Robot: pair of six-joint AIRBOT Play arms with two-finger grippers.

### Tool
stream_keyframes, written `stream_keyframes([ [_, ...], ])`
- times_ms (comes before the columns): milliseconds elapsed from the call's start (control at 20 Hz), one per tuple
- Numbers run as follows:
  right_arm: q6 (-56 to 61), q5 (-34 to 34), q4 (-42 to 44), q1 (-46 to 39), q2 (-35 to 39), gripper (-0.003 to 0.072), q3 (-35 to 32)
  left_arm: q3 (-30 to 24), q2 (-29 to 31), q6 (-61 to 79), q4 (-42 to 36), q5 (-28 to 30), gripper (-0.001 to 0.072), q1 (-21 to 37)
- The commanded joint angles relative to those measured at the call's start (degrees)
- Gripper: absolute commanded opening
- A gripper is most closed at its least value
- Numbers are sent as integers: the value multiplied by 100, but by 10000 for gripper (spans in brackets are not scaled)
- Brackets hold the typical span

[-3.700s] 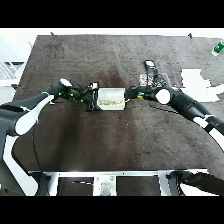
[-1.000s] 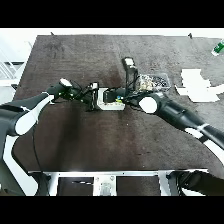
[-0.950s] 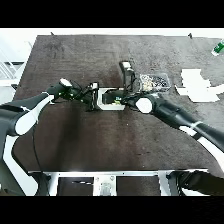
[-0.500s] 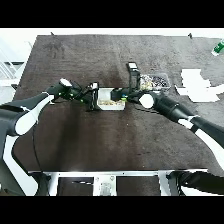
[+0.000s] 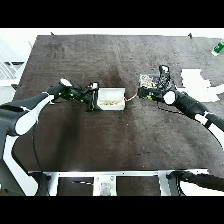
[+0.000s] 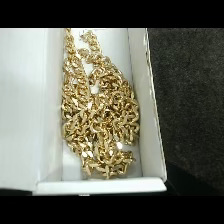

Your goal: Fold the box and place the chain.

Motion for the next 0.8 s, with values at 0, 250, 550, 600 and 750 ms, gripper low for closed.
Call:
stream_keyframes([
  [0, 31, -380, 2, -160, -535, 395, 136, 2, 0, 0, 0, 2, 616, 2],
  [250, 28, -385, 109, -149, -1294, 394, 863, 2, 0, 0, 0, 2, 616, 4],
  [550, 17, -385, 184, -90, -1821, 60, 1392, 2, 0, 0, 0, 2, 617, 4],
  [600, 9, -358, 186, -96, -1786, 9, 1390, 2, 0, 0, 0, 2, 617, 4],
  [750, -337, -70, 170, 37, -1204, 10, 1377, 2, 0, 0, 0, 2, 616, 4],
])
